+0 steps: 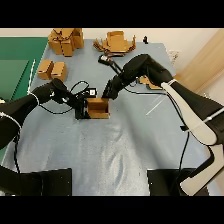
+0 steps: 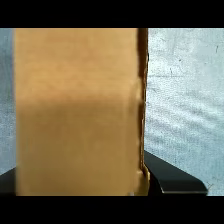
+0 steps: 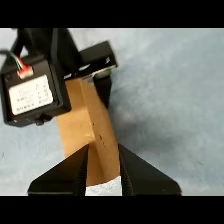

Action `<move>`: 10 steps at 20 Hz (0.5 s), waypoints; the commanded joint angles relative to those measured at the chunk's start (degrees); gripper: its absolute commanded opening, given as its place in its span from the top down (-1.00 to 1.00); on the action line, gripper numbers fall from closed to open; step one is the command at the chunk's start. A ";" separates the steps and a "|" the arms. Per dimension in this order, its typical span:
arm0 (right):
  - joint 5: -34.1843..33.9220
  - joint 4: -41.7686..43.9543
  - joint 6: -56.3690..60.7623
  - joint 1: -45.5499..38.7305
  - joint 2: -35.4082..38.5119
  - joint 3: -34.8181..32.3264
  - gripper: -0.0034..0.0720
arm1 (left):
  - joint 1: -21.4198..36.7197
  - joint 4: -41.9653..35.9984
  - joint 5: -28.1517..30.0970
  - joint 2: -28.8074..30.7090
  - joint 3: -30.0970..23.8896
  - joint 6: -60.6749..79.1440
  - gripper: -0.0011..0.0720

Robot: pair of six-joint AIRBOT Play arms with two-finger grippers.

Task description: Fold the box.

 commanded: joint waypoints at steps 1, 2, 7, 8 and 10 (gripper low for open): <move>-6.97 2.95 -9.03 -0.09 -3.67 2.01 0.08 | 0.04 0.02 0.17 -0.02 -0.02 0.00 0.68; -7.58 4.09 -10.01 -0.09 -3.65 2.01 0.08 | 0.04 0.02 0.13 -0.02 -0.02 0.00 0.68; -11.56 4.46 -9.73 0.52 -3.48 1.99 -0.13 | 0.04 0.02 0.09 0.00 -0.02 -0.02 0.68; -11.52 4.02 -9.73 1.11 -3.48 1.99 -0.13 | 0.04 0.00 0.07 0.00 -0.02 -0.02 0.68; -11.04 2.29 -9.53 2.86 -3.48 1.99 -0.13 | 0.04 0.02 0.07 -0.02 -0.02 -0.02 0.68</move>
